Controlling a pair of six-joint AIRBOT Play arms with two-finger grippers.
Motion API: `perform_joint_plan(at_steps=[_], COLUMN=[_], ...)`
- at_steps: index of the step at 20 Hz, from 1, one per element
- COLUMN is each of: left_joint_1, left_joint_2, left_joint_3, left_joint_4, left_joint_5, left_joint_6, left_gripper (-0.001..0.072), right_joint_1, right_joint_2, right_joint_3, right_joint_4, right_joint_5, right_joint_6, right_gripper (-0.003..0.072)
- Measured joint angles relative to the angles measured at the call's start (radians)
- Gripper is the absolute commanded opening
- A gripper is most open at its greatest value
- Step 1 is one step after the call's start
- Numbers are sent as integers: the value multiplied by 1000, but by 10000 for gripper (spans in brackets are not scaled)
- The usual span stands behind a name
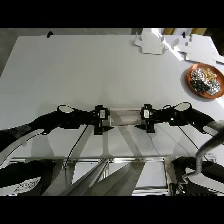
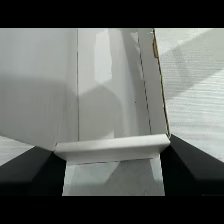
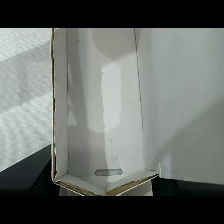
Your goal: Fold the box and place the chain.
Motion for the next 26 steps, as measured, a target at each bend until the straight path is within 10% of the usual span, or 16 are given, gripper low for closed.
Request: perform_joint_plan(at_steps=[17, 20, 26], left_joint_1=[0, 0, 0], left_joint_2=[0, 0, 0], left_joint_3=[0, 0, 0], left_joint_4=[-6, -7, -9], left_joint_5=[3, 3, 0], left_joint_6=[-4, -5, -4], left_gripper=[29, 29, 29], right_joint_1=[0, 0, 0], right_joint_2=[0, 2, 85], right_joint_3=[0, 0, 0], right_joint_4=[2, -14, -176], right_joint_5=[1, 5, 14], right_joint_6=[0, 23, 235], right_gripper=[402, 705, 693])
